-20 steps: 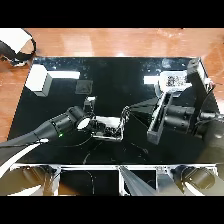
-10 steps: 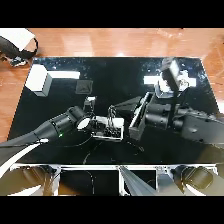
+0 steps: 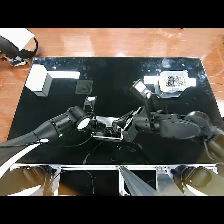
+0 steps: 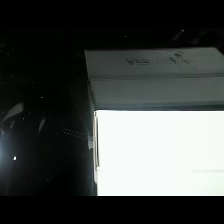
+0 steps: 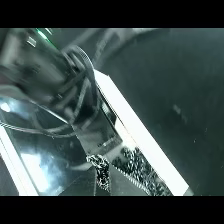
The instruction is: Fold the box and place the chain.
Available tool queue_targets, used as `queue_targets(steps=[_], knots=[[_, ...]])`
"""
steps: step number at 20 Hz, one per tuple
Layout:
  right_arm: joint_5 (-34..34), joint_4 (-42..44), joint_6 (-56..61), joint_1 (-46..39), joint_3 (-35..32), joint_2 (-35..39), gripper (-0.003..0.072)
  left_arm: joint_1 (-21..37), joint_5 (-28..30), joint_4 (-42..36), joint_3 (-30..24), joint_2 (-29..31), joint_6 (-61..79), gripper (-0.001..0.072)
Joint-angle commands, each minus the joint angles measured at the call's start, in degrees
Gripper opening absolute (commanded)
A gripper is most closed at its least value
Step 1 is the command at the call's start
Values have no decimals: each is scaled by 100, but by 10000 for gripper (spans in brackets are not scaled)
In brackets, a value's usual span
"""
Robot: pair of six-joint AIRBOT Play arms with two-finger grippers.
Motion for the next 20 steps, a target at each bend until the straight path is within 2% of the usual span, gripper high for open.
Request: queue_targets(steps=[1, 2, 3, 4, 5, 7, 10, 13, 14, 15, 16, 17, 20], knots=[[-44, 144, 72, 13, -42, -415, 23, 4, 13, 2, 2, -2, 0, 22], [-70, 142, 72, 13, -44, -442, 25, 4, 13, 2, 2, -2, 0, 22], [-92, 170, 98, 13, -44, -442, 175, 4, 15, 2, 2, -2, 0, 22], [-107, 251, 136, 11, -44, -442, 509, 4, 15, 2, 2, -2, 0, 21], [-153, 291, 136, 11, -44, -439, 642, 4, 15, 0, 2, -2, 0, 22], [-455, 249, 203, -42, -42, -385, 639, 4, 13, 0, 2, 0, -2, 22], [-1506, 127, 487, -485, -44, 31, 638, 7, 20, 2, 20, 0, -15, 21], [-2522, -879, 1099, -1047, -44, 916, 640, 7, -26, 0, 142, 0, -31, 22], [-2830, -1213, 1309, -1244, -44, 1246, 640, 7, -37, 2, 199, 0, -28, 74], [-3165, -1488, 1547, -1469, -44, 1580, 641, 7, -44, 0, 258, 0, -28, 277], [-3447, -1655, 1661, -1663, -44, 1860, 641, 4, -70, -9, 343, 0, -28, 537], [-3609, -1731, 1657, -1840, -44, 2155, 641, 4, -214, -63, 457, 0, -22, 633], [-3329, -1729, 1665, -2149, -44, 2940, 640, -15, -1093, -164, 890, 131, 164, 633]])
